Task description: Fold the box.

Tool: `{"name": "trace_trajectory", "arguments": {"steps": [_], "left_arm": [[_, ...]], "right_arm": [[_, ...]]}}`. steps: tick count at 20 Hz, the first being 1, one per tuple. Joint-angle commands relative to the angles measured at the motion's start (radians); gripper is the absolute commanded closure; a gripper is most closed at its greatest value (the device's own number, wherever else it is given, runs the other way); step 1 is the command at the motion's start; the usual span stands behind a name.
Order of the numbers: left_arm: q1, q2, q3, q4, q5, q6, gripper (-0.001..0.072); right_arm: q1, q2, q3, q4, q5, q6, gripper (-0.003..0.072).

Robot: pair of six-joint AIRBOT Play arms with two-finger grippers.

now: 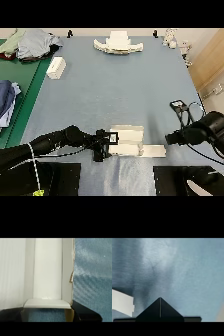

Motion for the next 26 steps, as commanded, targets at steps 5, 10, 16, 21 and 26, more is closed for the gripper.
{"name": "trace_trajectory", "arguments": {"steps": [5,10,16,21,26], "left_arm": [[0.001,-0.001,0.0,0.0,0.0,0.0,0.0298],[0.001,-0.001,0.0,0.0,0.0,0.0,0.0298],[0.001,-0.001,0.0,0.0,0.0,0.0,0.0298],[0.001,-0.001,0.0,0.0,0.0,0.0,0.0298],[0.001,-0.001,0.0,0.0,0.0,0.0,0.0298]], "right_arm": [[-0.431,-0.162,-0.051,0.491,0.093,-0.227,0.0684],[-0.591,-0.206,-0.059,0.613,0.054,-0.383,0.0685],[-0.656,-0.262,-0.142,0.707,0.025,-0.451,0.0685],[-0.656,-0.263,-0.183,0.83,0.002,-0.529,0.0685],[-0.656,-0.263,-0.184,0.824,0.013,-0.546,0.0685]]}}
